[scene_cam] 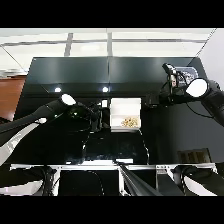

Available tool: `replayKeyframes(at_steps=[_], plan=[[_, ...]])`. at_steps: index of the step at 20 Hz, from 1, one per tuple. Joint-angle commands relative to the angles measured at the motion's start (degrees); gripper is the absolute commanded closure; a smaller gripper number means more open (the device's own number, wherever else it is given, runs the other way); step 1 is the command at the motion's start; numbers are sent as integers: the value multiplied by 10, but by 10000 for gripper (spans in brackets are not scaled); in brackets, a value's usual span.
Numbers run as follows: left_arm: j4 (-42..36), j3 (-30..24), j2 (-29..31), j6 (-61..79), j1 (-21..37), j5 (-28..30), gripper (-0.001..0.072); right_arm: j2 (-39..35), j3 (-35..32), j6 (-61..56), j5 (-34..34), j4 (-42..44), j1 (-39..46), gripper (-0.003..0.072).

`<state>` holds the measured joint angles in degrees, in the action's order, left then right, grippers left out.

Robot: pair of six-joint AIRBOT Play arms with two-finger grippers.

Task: Fold the box and place the chain.

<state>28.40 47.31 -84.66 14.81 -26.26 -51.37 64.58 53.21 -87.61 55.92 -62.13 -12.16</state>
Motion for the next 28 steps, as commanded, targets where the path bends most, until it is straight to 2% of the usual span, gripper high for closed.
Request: replayKeyframes(at_steps=[1, 2, 6, 8, 11, 12, 13, 15, 17, 22, 26, 28], plan=[[0, 0, 0, 0, 0, 2, 490, 0, 0, 0, -75, 31, 0, 12], [0, 0, 0, 0, 0, 2, 490, 1, 0, 7, -101, 36, -1, -26], [0, 0, 0, 0, 0, 2, 490, 37, 0, 14, -208, 53, 0, -25], [0, 0, 0, 0, 0, 2, 490, 54, 0, 40, -211, 86, -1, -20], [0, 0, 0, 0, 0, 2, 490, 61, 1, 115, -162, 94, -5, -20], [0, 0, 0, 0, 0, 2, 490, 61, 4, 152, -127, 101, -5, -19], [0, 0, 0, 0, -1, 2, 490, 61, 10, 203, -83, 100, -5, -19], [0, 0, 0, 0, -1, 2, 490, 59, 25, 384, 33, 97, -5, -20], [0, 0, 0, 0, -1, 2, 489, 57, 27, 479, 102, 101, -5, -20], [0, 0, 0, 0, -1, 2, 488, 57, 27, 538, 157, 137, -13, -20], [0, 0, 0, 0, -1, 2, 486, 58, 26, 661, 153, 138, -47, -19], [0, 0, 0, 0, -1, 2, 484, 61, 26, 662, 143, 141, -56, -19]])
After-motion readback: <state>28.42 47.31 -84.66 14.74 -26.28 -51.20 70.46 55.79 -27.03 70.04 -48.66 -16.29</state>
